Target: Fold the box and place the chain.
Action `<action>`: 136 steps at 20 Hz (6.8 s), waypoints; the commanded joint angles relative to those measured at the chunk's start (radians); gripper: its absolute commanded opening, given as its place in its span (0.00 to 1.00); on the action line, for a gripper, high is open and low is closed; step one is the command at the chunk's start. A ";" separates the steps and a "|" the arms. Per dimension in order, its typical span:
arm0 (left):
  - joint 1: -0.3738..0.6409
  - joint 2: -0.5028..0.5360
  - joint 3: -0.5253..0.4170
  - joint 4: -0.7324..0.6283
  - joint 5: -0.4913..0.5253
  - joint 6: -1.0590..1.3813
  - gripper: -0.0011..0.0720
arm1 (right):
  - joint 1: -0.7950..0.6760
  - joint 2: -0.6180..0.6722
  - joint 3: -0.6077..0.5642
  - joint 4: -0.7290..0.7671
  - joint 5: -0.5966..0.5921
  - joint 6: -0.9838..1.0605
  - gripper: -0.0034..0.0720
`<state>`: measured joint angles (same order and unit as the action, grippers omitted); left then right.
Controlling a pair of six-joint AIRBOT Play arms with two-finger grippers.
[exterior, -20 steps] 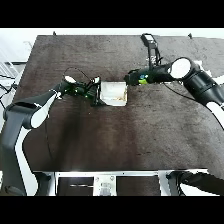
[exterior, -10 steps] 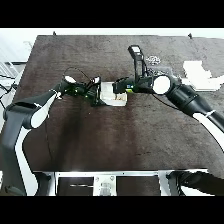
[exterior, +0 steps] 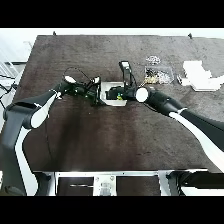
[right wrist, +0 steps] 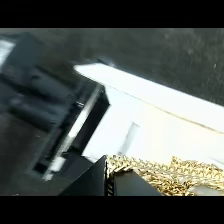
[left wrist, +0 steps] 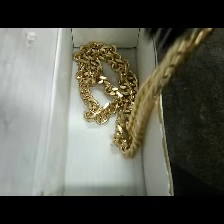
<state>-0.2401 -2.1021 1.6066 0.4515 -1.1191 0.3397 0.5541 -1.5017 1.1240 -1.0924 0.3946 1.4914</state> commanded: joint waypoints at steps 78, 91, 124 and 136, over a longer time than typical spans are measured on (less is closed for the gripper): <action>0.001 0.000 0.000 0.000 -0.007 0.001 0.69 | -0.150 0.373 0.182 -0.381 0.407 0.035 0.06; 0.001 0.000 0.000 0.000 -0.008 0.000 0.69 | -0.063 0.373 0.184 -0.322 0.189 0.035 0.06; 0.001 0.000 0.000 0.000 -0.007 0.001 0.69 | -0.261 0.326 -0.003 -0.177 -0.001 -0.449 0.44; 0.001 0.000 0.000 0.000 -0.007 0.001 0.69 | -0.438 -0.094 0.278 0.498 0.406 -1.161 0.44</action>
<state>-0.2398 -2.1025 1.6070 0.4515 -1.1267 0.3401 0.1356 -1.4887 1.3205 -0.7006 0.6743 0.4461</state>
